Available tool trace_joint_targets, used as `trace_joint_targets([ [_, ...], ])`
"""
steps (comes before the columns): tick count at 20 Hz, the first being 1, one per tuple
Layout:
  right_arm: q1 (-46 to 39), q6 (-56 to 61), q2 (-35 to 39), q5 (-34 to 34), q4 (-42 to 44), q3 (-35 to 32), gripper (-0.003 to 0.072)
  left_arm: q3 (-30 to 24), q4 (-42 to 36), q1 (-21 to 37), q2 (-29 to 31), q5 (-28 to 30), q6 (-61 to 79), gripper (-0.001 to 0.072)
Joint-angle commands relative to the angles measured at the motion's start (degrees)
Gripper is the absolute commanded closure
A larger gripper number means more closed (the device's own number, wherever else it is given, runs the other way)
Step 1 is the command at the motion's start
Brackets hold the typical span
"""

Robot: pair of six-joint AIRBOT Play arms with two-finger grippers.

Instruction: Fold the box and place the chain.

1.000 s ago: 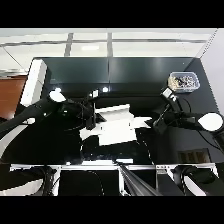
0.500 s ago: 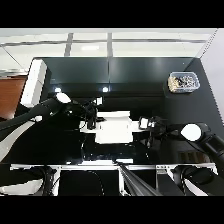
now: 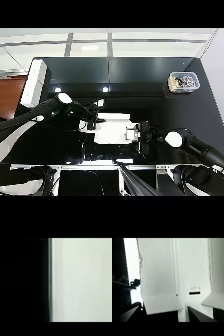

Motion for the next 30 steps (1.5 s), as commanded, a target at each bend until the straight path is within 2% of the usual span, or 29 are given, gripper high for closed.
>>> trace_joint_targets([
  [1,3.08,-0.33,-2.69,-5.44,2.21,-0.04,-0.0021,0.04,0.2,-0.04,-0.02,0.02,0.02,0.0683],
  [4,3.54,-0.31,-2.99,-8.63,2.75,0.09,-0.0021,0.04,0.2,-0.04,-0.02,0.02,0.02,0.0683],
  [7,2.45,0.63,-2.93,-2.27,2.38,2.27,-0.0021,0.04,0.17,-0.04,-0.02,0.0,0.0,0.0683],
  [12,-3.54,-1.84,-2.82,-1.62,2.56,6.93,-0.0021,0.04,-0.07,-0.04,-0.04,-0.33,-2.1,0.0683],
  [17,-6.95,-3.3,-2.84,-1.03,3.54,7.69,-0.0021,0.04,-0.11,-0.04,-0.07,-0.48,-2.21,0.0683],
  [22,-9.92,-13.68,-3.91,0.9,14.97,7.67,-0.0021,0.04,-0.13,-0.04,-0.07,-0.59,-3.15,0.0683],
  [30,-12.81,-31.1,-11.91,5.03,29.33,7.69,-0.0021,0.07,-1.38,-0.07,-0.37,-1.27,-4.72,0.0683],
])
